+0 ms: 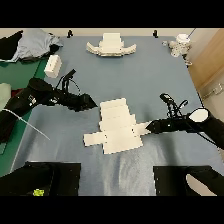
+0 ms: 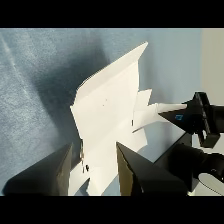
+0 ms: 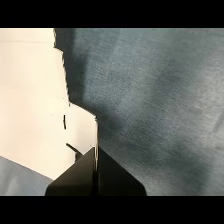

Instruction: Fold the box.

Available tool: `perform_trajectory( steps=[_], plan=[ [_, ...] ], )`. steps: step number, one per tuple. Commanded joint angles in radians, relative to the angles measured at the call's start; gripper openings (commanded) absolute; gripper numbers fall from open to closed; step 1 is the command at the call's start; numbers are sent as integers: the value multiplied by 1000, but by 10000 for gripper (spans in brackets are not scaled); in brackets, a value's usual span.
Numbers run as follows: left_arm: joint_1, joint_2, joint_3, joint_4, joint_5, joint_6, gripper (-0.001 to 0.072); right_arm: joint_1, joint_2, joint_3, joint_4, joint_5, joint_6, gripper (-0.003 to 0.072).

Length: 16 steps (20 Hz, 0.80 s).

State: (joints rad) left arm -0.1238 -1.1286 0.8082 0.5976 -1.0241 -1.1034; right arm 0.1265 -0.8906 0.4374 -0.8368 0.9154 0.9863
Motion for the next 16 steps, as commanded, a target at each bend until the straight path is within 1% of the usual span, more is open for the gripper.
perform_trajectory(
  steps=[1,10,14,16],
  plan=[
    [0,0,1,0,0,0,418,0,0,0,0,1,1,2],
    [0,0,1,0,2,0,418,1,0,0,2,13,55,3],
    [0,0,1,0,50,0,418,0,1,-5,-1,18,90,2],
    [0,0,1,0,56,0,418,0,1,-27,-3,5,119,2]
  ],
)
